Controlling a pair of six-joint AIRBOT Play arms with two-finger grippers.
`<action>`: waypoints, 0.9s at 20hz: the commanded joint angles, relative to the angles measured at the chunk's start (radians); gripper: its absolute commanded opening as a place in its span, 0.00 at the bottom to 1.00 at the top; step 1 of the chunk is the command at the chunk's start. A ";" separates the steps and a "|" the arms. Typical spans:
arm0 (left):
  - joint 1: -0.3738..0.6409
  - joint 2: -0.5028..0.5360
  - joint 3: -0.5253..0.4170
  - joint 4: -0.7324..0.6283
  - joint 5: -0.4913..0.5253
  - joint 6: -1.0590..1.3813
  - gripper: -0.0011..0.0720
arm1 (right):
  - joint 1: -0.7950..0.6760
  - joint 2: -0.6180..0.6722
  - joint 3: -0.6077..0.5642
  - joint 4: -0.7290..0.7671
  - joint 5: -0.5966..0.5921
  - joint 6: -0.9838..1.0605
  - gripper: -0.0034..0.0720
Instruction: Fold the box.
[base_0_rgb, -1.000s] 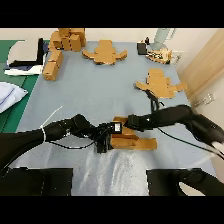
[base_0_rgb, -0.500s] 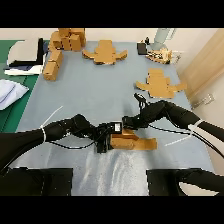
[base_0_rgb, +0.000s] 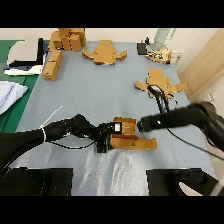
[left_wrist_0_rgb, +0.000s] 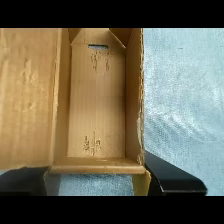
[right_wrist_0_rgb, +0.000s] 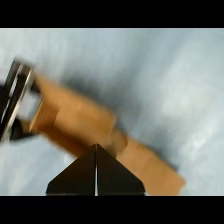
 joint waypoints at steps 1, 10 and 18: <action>0.000 0.000 0.001 0.000 0.000 0.000 0.68 | 0.053 0.213 -0.139 -0.001 -0.211 -0.215 0.13; 0.000 0.000 0.001 0.000 0.000 0.000 0.68 | 0.070 0.084 -0.315 -0.174 0.264 -0.683 0.69; 0.000 0.000 0.001 0.000 0.000 0.000 0.68 | 0.151 0.001 -0.315 -0.018 0.412 -0.867 0.32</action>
